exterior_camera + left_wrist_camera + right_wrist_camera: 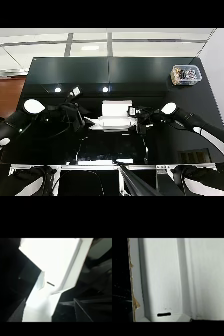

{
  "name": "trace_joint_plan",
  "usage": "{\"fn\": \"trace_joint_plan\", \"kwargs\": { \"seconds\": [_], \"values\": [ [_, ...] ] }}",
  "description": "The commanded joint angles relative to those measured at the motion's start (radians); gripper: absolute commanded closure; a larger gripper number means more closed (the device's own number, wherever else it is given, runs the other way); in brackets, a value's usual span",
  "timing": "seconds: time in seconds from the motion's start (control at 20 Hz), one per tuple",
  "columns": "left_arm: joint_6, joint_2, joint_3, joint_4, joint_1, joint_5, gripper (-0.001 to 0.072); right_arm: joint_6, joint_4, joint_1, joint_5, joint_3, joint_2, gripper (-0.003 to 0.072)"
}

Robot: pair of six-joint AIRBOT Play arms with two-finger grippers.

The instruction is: Fold the box and place the chain.

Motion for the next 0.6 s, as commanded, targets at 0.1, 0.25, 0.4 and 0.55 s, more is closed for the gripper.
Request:
{"fn": "trace_joint_plan", "kwargs": {
  "seconds": [0.1, 0.25, 0.4, 0.55],
  "values": [
    [0.352, -0.007, -0.041, 0.086, -0.011, 0.115, 0.0003, 0.0, 0.0, 0.001, 0.001, 0.0, 0.0, 0.0215],
    [0.389, -0.04, -0.015, 0.113, -0.073, 0.106, 0.0003, 0.0, 0.0, 0.001, 0.001, 0.0, 0.0, 0.0215],
    [0.394, -0.097, 0.03, 0.098, -0.142, 0.102, 0.0003, 0.0, 0.0, 0.001, 0.001, 0.0, 0.0, 0.0215],
    [0.392, -0.146, 0.061, 0.088, -0.179, 0.098, 0.0014, 0.0, 0.0, 0.001, 0.001, 0.0, 0.0, 0.0215]
  ]
}}
